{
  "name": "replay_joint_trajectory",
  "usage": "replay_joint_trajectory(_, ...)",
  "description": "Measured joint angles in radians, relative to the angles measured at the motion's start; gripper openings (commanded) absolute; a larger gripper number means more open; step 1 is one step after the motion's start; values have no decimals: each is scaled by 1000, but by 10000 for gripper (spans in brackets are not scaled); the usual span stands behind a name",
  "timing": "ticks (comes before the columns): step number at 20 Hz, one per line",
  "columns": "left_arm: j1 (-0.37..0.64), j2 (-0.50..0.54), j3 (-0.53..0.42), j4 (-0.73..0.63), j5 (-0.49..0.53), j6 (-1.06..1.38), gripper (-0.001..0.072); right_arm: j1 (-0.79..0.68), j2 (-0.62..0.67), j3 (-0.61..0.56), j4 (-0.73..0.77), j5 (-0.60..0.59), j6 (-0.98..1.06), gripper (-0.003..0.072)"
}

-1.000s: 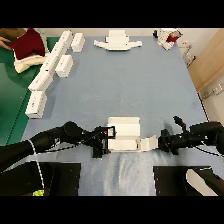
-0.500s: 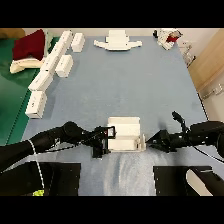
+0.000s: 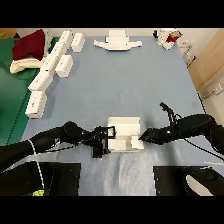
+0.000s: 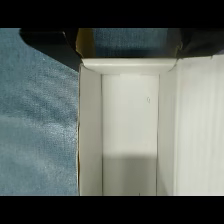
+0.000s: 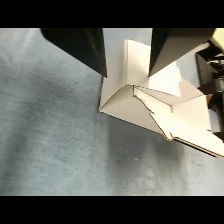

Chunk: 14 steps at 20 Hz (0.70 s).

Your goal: Fold the box.

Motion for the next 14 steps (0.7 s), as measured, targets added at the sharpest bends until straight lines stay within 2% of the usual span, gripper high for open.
replay_joint_trajectory(7,0,0,0,0,0,0,464,254,-28,96,-243,73,275,357)
replay_joint_trajectory(11,0,0,0,0,0,0,464,409,-120,189,-399,76,469,356)
replay_joint_trajectory(14,0,0,0,0,0,0,464,523,-222,285,-538,11,647,356)
